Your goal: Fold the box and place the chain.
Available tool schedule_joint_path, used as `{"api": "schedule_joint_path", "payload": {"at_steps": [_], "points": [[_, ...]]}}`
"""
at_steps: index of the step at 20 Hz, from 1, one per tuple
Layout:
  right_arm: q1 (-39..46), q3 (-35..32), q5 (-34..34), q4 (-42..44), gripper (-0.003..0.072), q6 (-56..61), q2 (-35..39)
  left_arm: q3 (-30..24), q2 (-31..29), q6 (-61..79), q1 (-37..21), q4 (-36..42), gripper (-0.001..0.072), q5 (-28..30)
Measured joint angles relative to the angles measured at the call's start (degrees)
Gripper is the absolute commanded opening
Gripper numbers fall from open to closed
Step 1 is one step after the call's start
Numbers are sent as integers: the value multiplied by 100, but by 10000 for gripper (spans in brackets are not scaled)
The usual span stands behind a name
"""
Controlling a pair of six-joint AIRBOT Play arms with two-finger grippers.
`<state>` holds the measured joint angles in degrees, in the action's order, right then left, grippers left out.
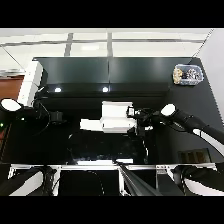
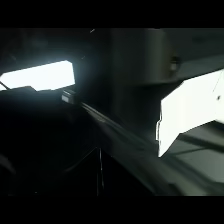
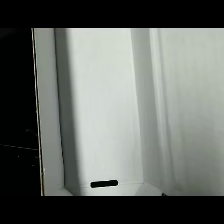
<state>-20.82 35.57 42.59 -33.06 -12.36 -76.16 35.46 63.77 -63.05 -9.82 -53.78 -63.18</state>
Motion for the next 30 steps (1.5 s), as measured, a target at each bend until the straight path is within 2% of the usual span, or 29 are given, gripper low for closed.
{"api": "schedule_joint_path", "payload": {"at_steps": [3, 5, 10, 13, 18, 29, 30], "points": [[0, 0, 2, 0, 238, 0, 0, 0, 693, -264, -411, 662, 22, -404], [0, 0, 2, -2, 237, 0, -2, 4, 1145, -271, -442, 1080, 22, -511], [0, 0, 2, -2, 238, 0, -2, 7, 1816, -201, 170, 1567, 23, -315], [0, 0, 2, -2, 238, 0, 0, 7, 1980, 42, 577, 1867, 23, -195], [0, 0, 2, -2, 238, 2, 0, 9, 2142, 1073, 817, 2879, 22, -343], [0, 0, 4, -2, 238, 0, 0, 70, 2186, 1484, 1213, 3018, 25, -422], [0, 0, 2, -2, 238, 0, 0, 114, 2186, 1486, 1246, 3014, 62, -474]]}}
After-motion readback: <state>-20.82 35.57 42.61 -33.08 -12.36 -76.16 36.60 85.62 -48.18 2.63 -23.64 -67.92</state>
